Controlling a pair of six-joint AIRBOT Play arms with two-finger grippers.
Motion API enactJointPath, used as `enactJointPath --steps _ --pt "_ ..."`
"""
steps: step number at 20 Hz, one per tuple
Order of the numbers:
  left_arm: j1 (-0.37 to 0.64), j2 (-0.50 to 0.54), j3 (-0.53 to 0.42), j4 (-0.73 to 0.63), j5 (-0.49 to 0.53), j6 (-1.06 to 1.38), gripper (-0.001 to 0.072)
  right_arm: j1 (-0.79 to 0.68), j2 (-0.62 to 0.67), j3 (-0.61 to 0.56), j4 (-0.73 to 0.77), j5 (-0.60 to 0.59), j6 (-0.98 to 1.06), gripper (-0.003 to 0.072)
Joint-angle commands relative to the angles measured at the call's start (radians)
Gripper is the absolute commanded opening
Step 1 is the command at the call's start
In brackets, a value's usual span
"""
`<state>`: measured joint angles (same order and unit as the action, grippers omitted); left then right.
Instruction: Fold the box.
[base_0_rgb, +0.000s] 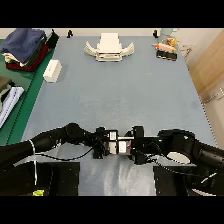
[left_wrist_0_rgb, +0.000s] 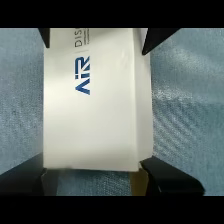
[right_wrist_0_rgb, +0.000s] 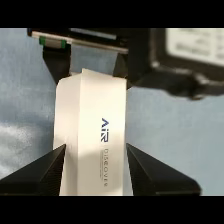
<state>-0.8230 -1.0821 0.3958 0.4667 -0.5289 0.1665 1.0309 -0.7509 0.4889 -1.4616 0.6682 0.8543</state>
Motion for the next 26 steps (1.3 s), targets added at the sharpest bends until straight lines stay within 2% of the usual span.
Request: enactJointPath --steps 1,6,7,9,10,16,18,21,22,26 --pt "0.0 -0.001 0.0 0.001 -0.003 0.001 0.042 0.0 0.049 0.001 -0.027 -0.031 0.001 0.0581" --pt "0.0 -0.001 0.0 0.001 -0.003 0.001 0.042 -0.002 0.057 0.001 -0.069 -0.041 0.002 0.057" --pt "0.0 -0.001 0.0 0.001 -0.003 0.001 0.042 -0.002 0.05 0.001 -0.068 -0.04 0.002 0.0511" --pt "0.0 -0.001 0.0 0.001 -0.004 0.001 0.042 -0.002 0.031 0.001 -0.068 -0.04 0.002 0.0488" --pt "0.0 -0.001 0.0 0.001 -0.003 0.001 0.042 -0.001 0.019 0.001 -0.063 -0.038 0.002 0.0442" --pt "0.0 -0.001 0.0 0.001 -0.003 0.001 0.042 0.0 -0.008 0.0 0.037 -0.03 -0.008 0.0433" --pt "0.0 -0.001 0.0 0.001 -0.003 0.001 0.0421 0.0 -0.01 -0.001 0.064 -0.017 -0.021 0.0369" --pt "0.0 -0.001 0.0 0.001 -0.003 0.001 0.042 0.0 -0.01 -0.002 0.104 -0.01 -0.022 0.0346" --pt "0.0 -0.001 0.0 0.001 -0.004 0.001 0.0421 0.0 -0.01 -0.002 0.121 -0.008 -0.022 0.0277" --pt "0.0 -0.001 0.0 0.0 -0.004 0.001 0.042 0.0 -0.041 -0.002 0.142 0.014 -0.022 0.0261"
